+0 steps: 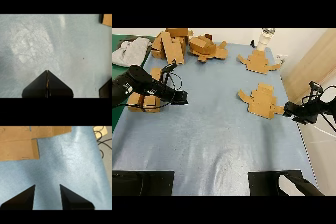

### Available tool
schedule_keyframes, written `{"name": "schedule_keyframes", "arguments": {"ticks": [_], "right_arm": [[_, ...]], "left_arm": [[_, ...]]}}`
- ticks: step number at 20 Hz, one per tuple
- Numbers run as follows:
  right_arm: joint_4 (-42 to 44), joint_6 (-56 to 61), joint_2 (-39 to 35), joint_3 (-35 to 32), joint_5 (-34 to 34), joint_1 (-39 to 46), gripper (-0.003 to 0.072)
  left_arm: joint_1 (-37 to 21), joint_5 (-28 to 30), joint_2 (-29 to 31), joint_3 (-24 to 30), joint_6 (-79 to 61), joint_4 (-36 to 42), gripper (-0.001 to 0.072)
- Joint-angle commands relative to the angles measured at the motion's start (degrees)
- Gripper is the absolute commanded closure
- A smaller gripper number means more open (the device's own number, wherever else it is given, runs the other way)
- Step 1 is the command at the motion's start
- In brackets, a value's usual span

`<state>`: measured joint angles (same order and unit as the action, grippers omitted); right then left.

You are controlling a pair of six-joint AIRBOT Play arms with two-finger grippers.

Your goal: Fold the box.

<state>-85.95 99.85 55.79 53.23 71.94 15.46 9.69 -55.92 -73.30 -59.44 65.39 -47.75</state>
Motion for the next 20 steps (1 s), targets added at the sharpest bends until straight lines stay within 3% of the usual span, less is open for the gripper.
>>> {"name": "schedule_keyframes", "arguments": {"ticks": [1,9,11,13,17,20], "right_arm": [[0.0,0.0,0.0,0.0,0.0,0.0,0.0223],[-0.1,-0.3,0.0,0.0,0.0,0.0,0.0223],[-4.4,-7.7,0.0,0.0,-4.9,0.0,0.0223],[-6.4,-8.0,0.0,0.0,-7.2,0.0,0.0223],[-4.6,-8.0,0.0,0.0,-7.6,0.0,0.0223],[-2.5,-6.1,0.4,0.0,-14.3,0.0,0.0223]], "left_arm": [[0.0,0.0,0.0,0.0,0.0,0.0,0.0695],[0.0,0.5,0.0,0.0,0.0,0.0,0.0695],[0.0,0.5,0.0,0.0,0.0,0.0,0.0695],[0.0,0.5,0.0,0.0,0.0,0.0,0.0695],[0.0,0.5,0.0,0.0,0.0,0.0,0.0695],[0.0,1.4,-0.3,0.0,0.0,0.0,0.0695]]}}
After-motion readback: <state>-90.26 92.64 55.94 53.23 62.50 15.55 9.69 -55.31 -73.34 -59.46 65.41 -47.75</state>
